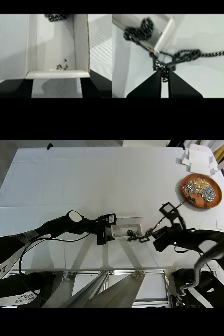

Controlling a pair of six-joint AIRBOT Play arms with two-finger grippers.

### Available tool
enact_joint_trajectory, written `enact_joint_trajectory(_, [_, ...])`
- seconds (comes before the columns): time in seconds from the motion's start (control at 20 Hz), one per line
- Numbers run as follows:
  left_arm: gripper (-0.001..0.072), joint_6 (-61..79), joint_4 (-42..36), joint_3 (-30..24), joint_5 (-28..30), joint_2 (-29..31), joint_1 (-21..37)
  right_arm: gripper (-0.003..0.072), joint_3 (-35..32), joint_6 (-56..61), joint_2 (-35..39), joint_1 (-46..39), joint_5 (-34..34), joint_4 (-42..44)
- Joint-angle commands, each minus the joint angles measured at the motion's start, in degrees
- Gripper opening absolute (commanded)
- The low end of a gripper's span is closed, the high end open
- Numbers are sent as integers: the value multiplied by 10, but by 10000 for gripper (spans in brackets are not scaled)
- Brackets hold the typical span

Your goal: Fold the box and place the chain.

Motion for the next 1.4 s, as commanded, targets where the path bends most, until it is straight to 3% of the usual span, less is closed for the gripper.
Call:
enact_joint_trajectory(0.0, [272,0,0,0,0,0,0,14,54,5,51,0,32,25])
enact_joint_trajectory(0.45, [272,0,0,0,0,0,0,14,167,-1,50,0,18,106])
enact_joint_trajectory(0.85, [272,0,0,0,0,0,0,14,205,-78,25,0,-80,250])
enact_joint_trajectory(1.35, [272,0,0,0,0,0,0,15,205,-101,-136,1,12,245])
